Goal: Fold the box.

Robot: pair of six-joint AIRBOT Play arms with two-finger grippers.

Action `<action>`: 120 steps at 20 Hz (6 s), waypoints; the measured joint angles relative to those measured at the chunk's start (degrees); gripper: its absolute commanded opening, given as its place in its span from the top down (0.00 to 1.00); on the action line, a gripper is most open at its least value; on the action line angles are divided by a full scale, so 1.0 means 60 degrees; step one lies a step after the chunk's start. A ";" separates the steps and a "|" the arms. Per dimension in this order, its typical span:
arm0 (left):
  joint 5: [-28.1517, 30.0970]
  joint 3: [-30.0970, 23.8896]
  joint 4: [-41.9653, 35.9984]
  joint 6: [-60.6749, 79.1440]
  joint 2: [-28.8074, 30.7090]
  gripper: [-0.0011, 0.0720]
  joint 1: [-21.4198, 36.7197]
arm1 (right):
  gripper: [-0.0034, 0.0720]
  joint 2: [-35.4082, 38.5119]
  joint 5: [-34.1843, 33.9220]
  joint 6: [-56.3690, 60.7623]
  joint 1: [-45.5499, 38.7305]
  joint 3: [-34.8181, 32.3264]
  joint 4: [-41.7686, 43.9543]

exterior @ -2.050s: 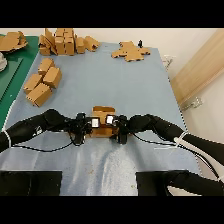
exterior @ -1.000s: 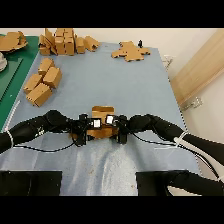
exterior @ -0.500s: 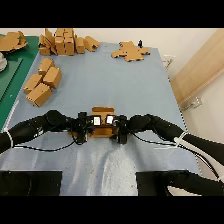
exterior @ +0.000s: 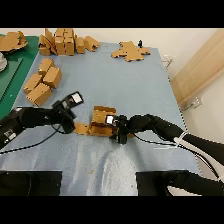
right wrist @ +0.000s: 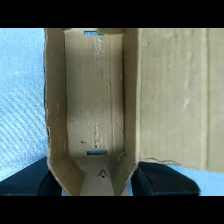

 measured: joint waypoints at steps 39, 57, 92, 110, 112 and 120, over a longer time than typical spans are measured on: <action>-0.1198 0.0652 -0.4291 -0.6910 -0.3206 0.98 0.0189 | 0.22 -0.0004 0.0149 0.0000 0.0000 0.0000 0.0109; -0.1614 0.2310 0.0036 -1.1191 -0.3206 0.98 -0.1854 | 0.22 -0.0004 0.0149 0.0000 0.0000 -0.0004 0.0117; -0.3373 0.3490 0.1122 -1.1763 -0.3406 0.08 -0.2149 | 0.22 -0.0004 0.0149 0.0004 0.0000 -0.0004 0.0117; -0.2732 0.3490 0.0882 -1.1508 -0.3967 0.09 -0.2291 | 0.22 -0.0004 0.0149 0.0004 0.0000 -0.0004 0.0117; -0.2772 0.3490 0.0896 -1.1511 -0.3974 0.09 -0.2291 | 0.22 -0.0004 0.0149 0.0004 0.0000 -0.0004 0.0117; -0.2838 0.3493 0.1078 -1.1213 -0.3985 0.22 -0.2404 | 0.22 -0.0004 0.0149 0.0004 0.0000 -0.0004 0.0117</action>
